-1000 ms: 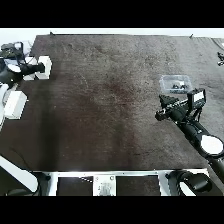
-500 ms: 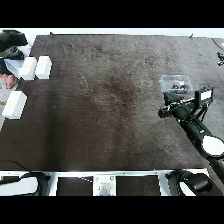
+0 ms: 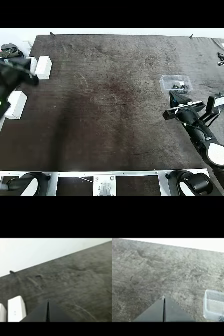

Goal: Fold the box and place the chain.

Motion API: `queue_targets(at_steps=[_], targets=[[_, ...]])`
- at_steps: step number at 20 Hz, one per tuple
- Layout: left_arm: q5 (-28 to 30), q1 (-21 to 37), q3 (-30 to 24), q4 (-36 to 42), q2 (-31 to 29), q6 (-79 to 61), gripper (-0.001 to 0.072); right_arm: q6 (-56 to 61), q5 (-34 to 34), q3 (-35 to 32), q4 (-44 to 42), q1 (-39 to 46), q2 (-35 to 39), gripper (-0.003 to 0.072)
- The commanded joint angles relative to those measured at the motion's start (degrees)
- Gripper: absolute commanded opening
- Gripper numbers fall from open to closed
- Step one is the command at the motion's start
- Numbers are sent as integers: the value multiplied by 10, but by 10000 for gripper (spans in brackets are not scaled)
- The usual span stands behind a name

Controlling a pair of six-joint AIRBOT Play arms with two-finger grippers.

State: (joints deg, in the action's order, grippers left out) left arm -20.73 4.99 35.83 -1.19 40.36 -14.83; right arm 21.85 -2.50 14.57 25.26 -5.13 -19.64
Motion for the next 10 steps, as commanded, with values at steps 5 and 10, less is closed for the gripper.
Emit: queue_targets(at_steps=[5,10], targets=[[50,-4,-246,182,-237,-141,5,0,-1,-59,7,0,78,-13],[175,-4,-266,185,-245,-86,10,1,-1,-60,42,0,78,-13]])
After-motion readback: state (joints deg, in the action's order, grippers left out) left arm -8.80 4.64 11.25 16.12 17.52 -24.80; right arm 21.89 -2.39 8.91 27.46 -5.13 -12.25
